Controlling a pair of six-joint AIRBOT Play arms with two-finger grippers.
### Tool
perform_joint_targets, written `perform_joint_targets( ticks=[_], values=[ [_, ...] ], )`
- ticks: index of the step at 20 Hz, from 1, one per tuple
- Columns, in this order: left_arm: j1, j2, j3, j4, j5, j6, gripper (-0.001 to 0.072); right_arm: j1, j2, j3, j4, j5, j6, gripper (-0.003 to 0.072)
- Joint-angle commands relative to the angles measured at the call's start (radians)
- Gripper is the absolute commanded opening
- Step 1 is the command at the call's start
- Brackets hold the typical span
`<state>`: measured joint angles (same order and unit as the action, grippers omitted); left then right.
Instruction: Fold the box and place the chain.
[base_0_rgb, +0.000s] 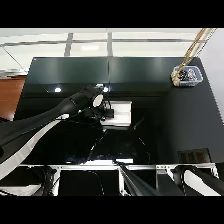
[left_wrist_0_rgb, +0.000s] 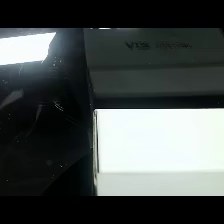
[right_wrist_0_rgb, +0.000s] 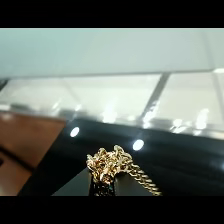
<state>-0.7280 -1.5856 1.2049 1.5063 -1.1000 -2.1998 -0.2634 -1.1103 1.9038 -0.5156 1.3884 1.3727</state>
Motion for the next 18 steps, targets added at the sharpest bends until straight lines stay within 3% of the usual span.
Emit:
perform_joint_targets(
  ticks=[1, 7, 18],
  values=[
    [0.001, 0.001, 0.0, 0.0, 0.001, 0.0, 0.003, 0.082, 0.008, -0.016, 0.032, 0.158, -0.033, 0.001],
    [0.001, 0.001, 0.0, 0.0, 0.0, 0.0, 0.003, 0.33, 0.008, -0.209, 0.006, 0.14, -0.068, 0.001],
    [0.001, 0.001, 0.0, 0.0, 0.0, 0.0, 0.003, 0.544, 0.008, -0.63, 0.009, -0.055, -0.095, 0.001]
  ],
)
